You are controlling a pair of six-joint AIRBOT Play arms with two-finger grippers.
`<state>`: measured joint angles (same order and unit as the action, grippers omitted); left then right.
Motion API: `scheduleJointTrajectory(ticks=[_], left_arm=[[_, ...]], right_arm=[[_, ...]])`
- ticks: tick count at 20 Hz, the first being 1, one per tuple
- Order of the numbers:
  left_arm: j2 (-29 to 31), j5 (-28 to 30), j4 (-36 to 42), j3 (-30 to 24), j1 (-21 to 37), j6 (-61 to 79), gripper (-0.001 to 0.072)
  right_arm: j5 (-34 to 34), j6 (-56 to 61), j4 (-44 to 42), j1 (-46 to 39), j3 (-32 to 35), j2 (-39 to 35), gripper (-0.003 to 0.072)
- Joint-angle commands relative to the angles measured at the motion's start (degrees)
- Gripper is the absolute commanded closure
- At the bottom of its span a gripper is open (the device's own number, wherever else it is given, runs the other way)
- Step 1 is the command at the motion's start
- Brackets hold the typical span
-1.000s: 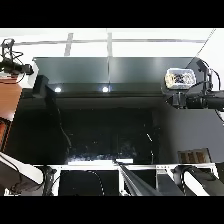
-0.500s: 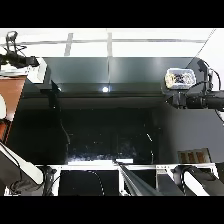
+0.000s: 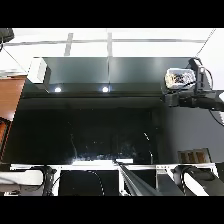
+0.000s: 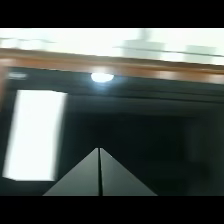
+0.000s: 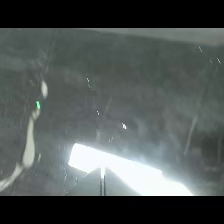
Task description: Fold the box and place the chain.
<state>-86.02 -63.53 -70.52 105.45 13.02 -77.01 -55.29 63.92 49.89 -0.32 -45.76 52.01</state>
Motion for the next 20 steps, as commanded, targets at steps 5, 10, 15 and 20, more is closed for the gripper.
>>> scheduleJointTrajectory(ticks=[5,10,15,20], left_arm=[[40.92,18.18,-0.57,-58.1,-17.88,1.6,0.0685],[57.33,21.14,0.7,-77.05,-18.73,0.28,0.0684],[59.95,21.11,0.7,-79.01,-18.73,0.28,0.0683],[59.95,21.11,0.7,-79.01,-18.73,0.28,0.0683]], right_arm=[[7.54,-0.57,2.45,3.76,2.97,0.07,0.0664],[7.54,-0.57,2.43,3.76,2.97,0.07,0.0664],[7.56,-0.57,2.45,3.76,2.97,0.07,0.0664],[7.54,-0.57,2.45,3.76,2.97,0.07,0.0664]])
